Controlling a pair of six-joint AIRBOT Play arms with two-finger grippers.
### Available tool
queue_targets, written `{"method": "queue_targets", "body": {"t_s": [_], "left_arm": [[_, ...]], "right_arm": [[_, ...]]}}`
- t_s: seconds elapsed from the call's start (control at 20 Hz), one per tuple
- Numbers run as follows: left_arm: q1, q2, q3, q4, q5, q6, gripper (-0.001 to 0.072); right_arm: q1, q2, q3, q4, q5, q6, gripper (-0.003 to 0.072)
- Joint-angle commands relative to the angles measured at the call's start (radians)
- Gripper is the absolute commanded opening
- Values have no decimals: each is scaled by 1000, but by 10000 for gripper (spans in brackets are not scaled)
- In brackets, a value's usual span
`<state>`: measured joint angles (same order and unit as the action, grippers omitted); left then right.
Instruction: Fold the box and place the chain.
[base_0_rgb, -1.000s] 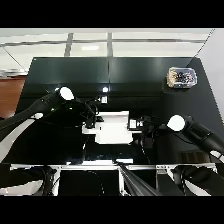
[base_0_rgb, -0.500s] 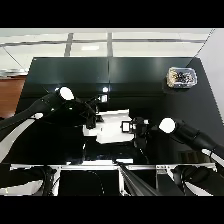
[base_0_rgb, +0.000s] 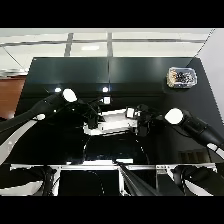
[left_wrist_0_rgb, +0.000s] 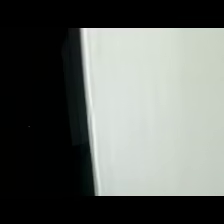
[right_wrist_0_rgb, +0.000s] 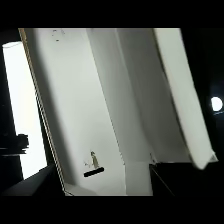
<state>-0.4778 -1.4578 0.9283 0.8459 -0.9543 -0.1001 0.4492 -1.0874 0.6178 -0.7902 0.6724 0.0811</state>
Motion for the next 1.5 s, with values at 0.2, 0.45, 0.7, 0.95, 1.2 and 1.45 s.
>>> {"method": "queue_targets", "body": {"t_s": [0.2,0.45,0.7,0.95,1.2,1.45], "left_arm": [[-28,-1,3,49,8,3,25],[-29,0,37,59,7,2,25],[-29,-7,36,58,7,-36,25],[-29,-27,36,58,4,-36,25],[-29,-27,36,58,0,-39,25],[-28,-27,36,58,-62,-43,25]], "right_arm": [[-44,1,5,116,46,-59,701],[-44,-22,-52,204,108,-135,701],[-44,-84,-71,281,58,-365,701],[-45,-156,-71,303,60,-439,700],[-45,-174,-71,300,59,-441,700],[-45,-178,-70,306,38,-421,700]]}}
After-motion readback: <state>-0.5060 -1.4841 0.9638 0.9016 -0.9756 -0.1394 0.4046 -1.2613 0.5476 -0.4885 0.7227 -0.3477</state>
